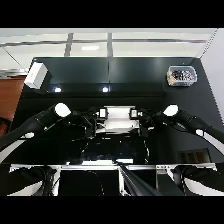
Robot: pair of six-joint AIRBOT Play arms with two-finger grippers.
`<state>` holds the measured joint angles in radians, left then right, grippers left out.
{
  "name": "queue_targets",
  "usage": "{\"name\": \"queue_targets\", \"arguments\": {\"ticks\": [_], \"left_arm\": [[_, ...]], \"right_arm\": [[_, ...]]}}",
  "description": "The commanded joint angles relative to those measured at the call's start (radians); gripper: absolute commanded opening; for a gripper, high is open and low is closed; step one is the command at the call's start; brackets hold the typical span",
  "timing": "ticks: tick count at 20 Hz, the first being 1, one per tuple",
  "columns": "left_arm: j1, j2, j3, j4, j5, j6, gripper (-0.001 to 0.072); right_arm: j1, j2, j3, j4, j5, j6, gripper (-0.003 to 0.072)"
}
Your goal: Fold the box and place the chain.
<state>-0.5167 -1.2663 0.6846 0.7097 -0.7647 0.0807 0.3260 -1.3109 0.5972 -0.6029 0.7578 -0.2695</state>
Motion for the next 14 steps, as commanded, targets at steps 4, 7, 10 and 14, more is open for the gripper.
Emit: {"name": "queue_targets", "arguments": {"ticks": [4,7,10,14], "left_arm": [[-0.008,-0.037,0.0,-0.092,0.011,0.003,0.0198],[-0.007,-0.072,0.0,-0.224,0.03,0.003,0.0198],[-0.007,-0.08,0.0,-0.244,0.022,0.003,0.0199],[-0.007,-0.08,0.0,-0.242,0.024,0.01,0.0024]], "right_arm": [[0.0,-0.001,0.0,0.0,0.0,0.0,0.0137],[0.0,-0.001,0.0,0.0,0.0,0.0,0.0137],[0.0,-0.001,0.0,0.0,0.0,0.0,0.0136],[0.0,-0.001,0.0,0.0,0.0,0.0,0.0137]]}}
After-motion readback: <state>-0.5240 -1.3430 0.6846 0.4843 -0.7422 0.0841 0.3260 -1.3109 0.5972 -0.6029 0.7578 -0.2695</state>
